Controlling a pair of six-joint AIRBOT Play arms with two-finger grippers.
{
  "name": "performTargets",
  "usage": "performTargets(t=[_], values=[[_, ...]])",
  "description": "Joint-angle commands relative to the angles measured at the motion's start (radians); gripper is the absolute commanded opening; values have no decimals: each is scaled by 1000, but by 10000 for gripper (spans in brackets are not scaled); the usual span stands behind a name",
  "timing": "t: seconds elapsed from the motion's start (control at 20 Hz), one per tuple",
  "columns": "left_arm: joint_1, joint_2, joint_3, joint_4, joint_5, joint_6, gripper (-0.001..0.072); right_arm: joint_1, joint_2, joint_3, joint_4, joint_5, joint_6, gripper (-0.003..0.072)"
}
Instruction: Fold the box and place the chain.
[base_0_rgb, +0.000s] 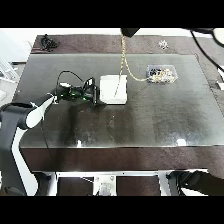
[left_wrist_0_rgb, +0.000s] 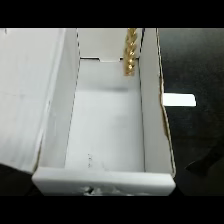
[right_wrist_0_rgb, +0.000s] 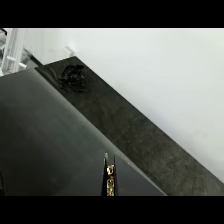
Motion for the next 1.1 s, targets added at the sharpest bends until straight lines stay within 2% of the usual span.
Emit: performTargets(t=[0.0,0.15,0.25,0.45,0.75,0.9,1.05], values=[[0,1,0,0,0,0,627,1,-29,-15,0,16,-1,4],[0,1,0,0,0,0,627,0,-32,-72,0,98,18,3],[0,1,0,0,0,0,627,-1,-32,-150,0,125,32,4],[0,1,0,0,0,0,627,-27,-69,-306,0,15,67,4],[0,1,0,0,0,0,627,-66,-224,-377,5,8,129,4],[0,1,0,0,0,0,627,-66,-295,-389,60,8,131,4],[0,1,0,0,0,0,627,-66,-314,-418,71,9,131,6]])
